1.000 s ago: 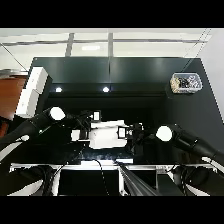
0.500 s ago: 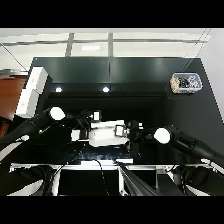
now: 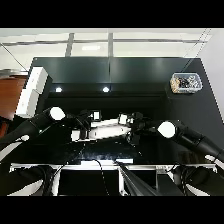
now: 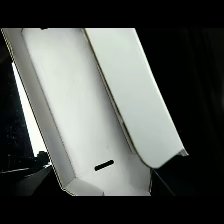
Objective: Fold the box and place the chain.
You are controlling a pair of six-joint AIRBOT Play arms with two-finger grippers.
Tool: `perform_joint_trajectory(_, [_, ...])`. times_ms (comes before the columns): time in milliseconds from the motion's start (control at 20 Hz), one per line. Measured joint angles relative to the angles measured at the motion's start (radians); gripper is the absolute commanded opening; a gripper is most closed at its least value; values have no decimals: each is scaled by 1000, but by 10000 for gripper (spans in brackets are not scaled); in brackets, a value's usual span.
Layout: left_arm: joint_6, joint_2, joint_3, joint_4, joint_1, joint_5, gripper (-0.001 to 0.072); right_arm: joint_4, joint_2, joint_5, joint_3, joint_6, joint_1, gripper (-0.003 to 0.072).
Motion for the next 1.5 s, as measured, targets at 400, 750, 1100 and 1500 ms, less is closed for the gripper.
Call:
perform_joint_trajectory(400, [2, 0, 0, 1, 0, -3, 29, 143, -26, 7, 1, -138, -27, 696])
perform_joint_trajectory(750, [2, 0, 0, 0, 0, 1, 28, 262, -50, -1, 1, -241, -63, 695])
perform_joint_trajectory(1100, [2, 0, 0, 0, 0, 8, 29, 323, -59, 52, 1, -304, -77, 695])
perform_joint_trajectory(1500, [3, 0, 0, 1, 0, 8, 29, 359, -104, 106, 1, -388, -78, 695])
